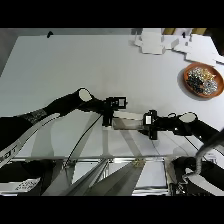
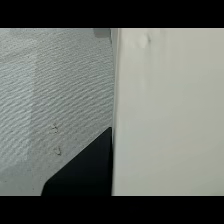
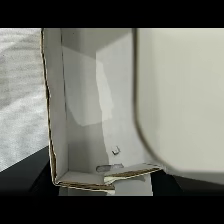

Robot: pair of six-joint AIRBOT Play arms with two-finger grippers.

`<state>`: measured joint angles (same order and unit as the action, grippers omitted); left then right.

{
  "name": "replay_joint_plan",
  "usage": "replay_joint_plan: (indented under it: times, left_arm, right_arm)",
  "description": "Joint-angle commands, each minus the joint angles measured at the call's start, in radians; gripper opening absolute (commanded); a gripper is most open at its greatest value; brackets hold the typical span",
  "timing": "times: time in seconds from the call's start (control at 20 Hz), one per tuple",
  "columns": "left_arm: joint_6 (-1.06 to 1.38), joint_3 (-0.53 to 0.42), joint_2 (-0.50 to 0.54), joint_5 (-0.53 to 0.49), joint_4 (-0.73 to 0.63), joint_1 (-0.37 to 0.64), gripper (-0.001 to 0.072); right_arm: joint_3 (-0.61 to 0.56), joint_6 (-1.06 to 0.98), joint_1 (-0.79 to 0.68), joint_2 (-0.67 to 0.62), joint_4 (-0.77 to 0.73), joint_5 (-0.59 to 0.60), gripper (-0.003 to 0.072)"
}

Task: Fold the box and place the chain.

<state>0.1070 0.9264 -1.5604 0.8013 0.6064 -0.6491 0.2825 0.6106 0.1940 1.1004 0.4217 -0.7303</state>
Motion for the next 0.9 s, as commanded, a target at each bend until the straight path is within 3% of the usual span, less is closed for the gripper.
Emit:
replay_joint_plan:
  times: [0.0,0.1,0.15,0.2,0.25,0.35,0.5,0.65,0.7,0.85]
  left_arm:
    - [0.000,0.000,-0.001,0.013,0.000,-0.001,0.0012]
    - [-0.002,0.000,0.000,0.021,0.001,-0.001,0.0028]
    - [-0.002,0.000,0.001,0.033,0.002,0.002,0.0130]
    - [-0.002,0.000,0.004,0.040,0.002,0.007,0.0305]
    - [-0.003,0.000,0.012,0.040,0.003,0.012,0.0421]
    - [-0.011,0.000,0.037,0.055,0.019,0.023,0.0461]
    - [-0.150,0.000,0.088,0.083,0.152,0.056,0.0534]
    - [-0.359,0.000,0.144,0.169,0.315,0.098,0.0532]
    - [-0.415,0.000,0.166,0.206,0.343,0.109,0.0493]
    - [-0.514,0.000,0.256,0.323,0.355,0.106,0.0235]
  right_arm:
    - [0.000,0.000,-0.001,0.001,0.000,0.000,0.0412]
    - [0.000,0.000,-0.001,0.001,0.000,0.000,0.0412]
    - [0.000,0.000,-0.001,0.001,0.000,0.000,0.0412]
    - [0.000,0.000,-0.001,0.001,0.000,0.000,0.0412]
    - [0.000,0.000,-0.001,0.001,0.000,0.000,0.0412]
    - [0.000,0.000,-0.001,0.001,0.000,0.000,0.0412]
    - [0.000,0.000,-0.001,0.001,0.000,0.000,0.0412]
    - [0.000,0.000,-0.001,0.001,0.000,0.000,0.0412]
    - [0.000,0.000,-0.001,0.001,0.000,0.000,0.0412]
    - [0.000,0.000,-0.001,0.001,0.000,0.000,0.0412]
